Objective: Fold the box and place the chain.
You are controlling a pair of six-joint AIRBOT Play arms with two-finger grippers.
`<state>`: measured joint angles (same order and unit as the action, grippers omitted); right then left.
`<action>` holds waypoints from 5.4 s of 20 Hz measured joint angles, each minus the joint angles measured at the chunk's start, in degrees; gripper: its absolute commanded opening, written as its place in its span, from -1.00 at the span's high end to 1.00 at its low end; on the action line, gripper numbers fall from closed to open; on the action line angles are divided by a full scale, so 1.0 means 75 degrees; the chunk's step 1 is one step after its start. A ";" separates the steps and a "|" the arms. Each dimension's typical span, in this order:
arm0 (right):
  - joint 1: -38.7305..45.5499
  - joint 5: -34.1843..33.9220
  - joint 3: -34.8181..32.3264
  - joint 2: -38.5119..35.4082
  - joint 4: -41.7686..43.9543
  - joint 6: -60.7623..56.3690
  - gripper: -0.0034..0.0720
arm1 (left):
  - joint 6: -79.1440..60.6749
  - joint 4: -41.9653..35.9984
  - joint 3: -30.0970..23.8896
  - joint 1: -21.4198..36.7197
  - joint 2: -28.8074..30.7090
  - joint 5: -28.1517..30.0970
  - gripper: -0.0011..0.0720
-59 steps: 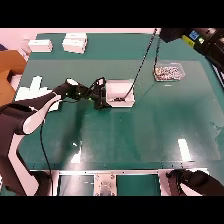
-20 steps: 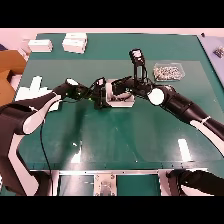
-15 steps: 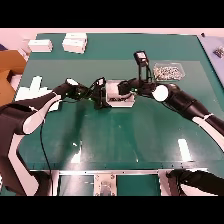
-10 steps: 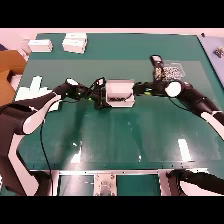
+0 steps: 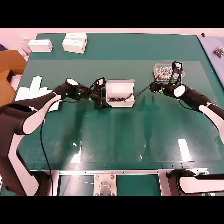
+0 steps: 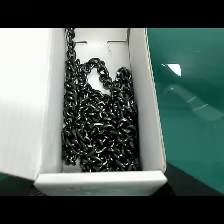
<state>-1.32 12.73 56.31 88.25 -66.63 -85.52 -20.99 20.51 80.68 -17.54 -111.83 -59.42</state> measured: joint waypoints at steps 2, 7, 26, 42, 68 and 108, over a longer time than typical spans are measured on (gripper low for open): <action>0.0073 -0.0195 0.0411 0.0527 0.0184 -0.0017 -0.47 | 0.0000 0.0003 0.0000 0.0000 0.0000 0.0000 -0.47; 0.0108 -0.0242 0.1480 0.1358 0.0373 -0.0204 -0.18 | 0.0000 0.0000 0.0000 0.0000 0.0000 0.0000 -0.47; -0.0020 0.0595 0.2189 0.0927 0.0335 -0.0172 0.89 | 0.0000 0.0000 0.0000 0.0000 0.0000 -0.0003 -0.47; -0.2428 0.2728 0.2183 -0.3960 -0.0254 0.0685 0.89 | 0.0000 -0.0003 0.0000 0.0000 0.0000 0.0000 -0.47; -0.3337 0.1996 0.0813 -0.3526 -0.0233 0.0431 0.89 | 0.0000 0.0000 0.0000 0.0000 0.0000 0.0000 -0.47; -0.3325 0.2410 0.0836 -0.2294 -0.0370 0.0423 -0.26 | 0.0000 0.0000 0.0000 0.0000 0.0000 0.0000 -0.47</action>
<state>-26.26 30.81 62.59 71.05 -69.41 -82.35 -20.99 20.51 80.68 -17.54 -111.83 -59.42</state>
